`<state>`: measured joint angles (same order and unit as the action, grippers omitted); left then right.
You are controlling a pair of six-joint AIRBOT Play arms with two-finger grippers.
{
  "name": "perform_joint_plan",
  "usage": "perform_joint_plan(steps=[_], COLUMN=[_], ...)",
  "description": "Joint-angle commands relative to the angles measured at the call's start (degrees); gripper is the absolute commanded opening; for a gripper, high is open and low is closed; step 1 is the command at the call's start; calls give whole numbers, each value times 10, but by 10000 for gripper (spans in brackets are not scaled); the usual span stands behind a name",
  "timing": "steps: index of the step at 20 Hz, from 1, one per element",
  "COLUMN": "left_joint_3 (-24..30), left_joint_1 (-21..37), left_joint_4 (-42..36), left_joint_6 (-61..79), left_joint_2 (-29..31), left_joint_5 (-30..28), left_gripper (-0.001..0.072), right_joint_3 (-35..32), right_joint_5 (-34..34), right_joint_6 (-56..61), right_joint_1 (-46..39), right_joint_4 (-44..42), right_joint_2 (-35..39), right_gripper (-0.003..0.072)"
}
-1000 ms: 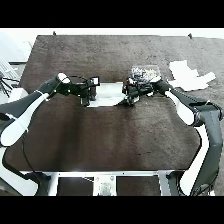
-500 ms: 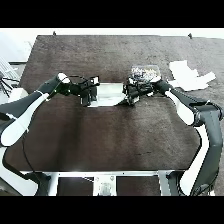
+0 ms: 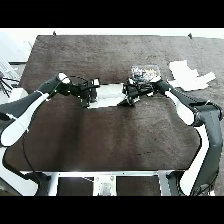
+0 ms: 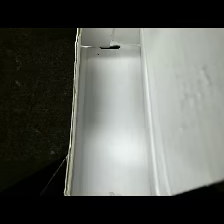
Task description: Fold the box and place the chain.
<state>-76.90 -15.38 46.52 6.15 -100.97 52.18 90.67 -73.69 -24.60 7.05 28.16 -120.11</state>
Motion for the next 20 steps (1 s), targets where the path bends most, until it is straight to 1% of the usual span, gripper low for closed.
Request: perform_joint_plan(steps=[1,2,3,4,5,6,9,13,15,16,18,20], left_joint_3=[0,0,0,0,0,0,0,0,0,0,0,0], left_joint_1=[0,0,0,0,0,0,0,-1,-10,-16,-22,-21], left_joint_4=[24,25,25,25,24,20,18,-37,-45,-45,-48,-67], left_joint_6=[2,3,3,3,4,4,4,42,49,49,49,49], left_joint_2=[0,0,0,0,0,0,0,0,-1,-4,-15,-22], left_joint_5=[3,-2,-9,-12,-12,-12,-23,-22,-26,-34,-49,-52], left_gripper=[201,289,360,356,322,232,230,228,227,130,130,131], right_joint_3=[0,0,0,0,0,0,0,0,0,0,0,0], right_joint_5=[2,2,2,2,2,2,2,2,2,2,2,2], right_joint_6=[1,1,1,1,1,1,1,1,1,1,1,1], right_joint_1=[0,0,0,0,0,0,0,0,0,0,0,0], right_joint_4=[-1,-1,-1,-1,-1,-1,-1,-1,-1,-1,-1,-1], right_joint_2=[0,0,0,0,0,0,0,0,0,0,0,0], right_gripper=[520,521,521,521,520,521,521,520,521,521,521,521])
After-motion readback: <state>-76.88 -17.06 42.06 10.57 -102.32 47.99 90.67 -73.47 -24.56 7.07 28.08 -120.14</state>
